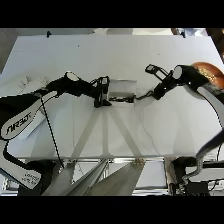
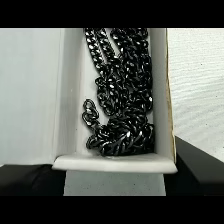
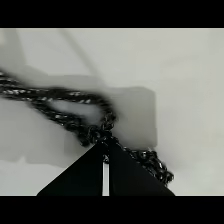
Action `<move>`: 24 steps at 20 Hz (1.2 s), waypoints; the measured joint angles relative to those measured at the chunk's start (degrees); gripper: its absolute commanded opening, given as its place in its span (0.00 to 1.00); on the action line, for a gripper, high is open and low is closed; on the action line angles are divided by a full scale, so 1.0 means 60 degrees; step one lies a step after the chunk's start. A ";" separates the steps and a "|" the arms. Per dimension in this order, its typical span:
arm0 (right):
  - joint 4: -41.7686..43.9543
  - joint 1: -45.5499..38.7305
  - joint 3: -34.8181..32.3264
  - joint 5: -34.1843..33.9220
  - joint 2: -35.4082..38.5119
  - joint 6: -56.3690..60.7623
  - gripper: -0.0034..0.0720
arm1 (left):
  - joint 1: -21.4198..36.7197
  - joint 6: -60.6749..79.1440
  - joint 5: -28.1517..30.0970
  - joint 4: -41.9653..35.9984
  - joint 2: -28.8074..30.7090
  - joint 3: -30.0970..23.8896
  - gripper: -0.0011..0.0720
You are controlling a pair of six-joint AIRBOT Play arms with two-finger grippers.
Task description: Fold the box and place the chain.
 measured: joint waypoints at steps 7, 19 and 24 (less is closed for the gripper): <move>0.1366 0.0816 0.0018 -0.0149 0.1603 0.0080 0.06 | 0.0000 0.0000 0.0000 0.0000 0.0000 0.0000 0.70; 0.4776 0.3118 0.0018 -0.1075 0.2284 -0.0007 0.06 | 0.0000 0.0000 0.0000 -0.0004 0.0000 0.0000 0.70; 0.5173 0.3989 0.0018 -0.2208 0.2164 -0.0015 0.06 | 0.0000 0.0000 0.0000 -0.0004 0.0000 0.0000 0.70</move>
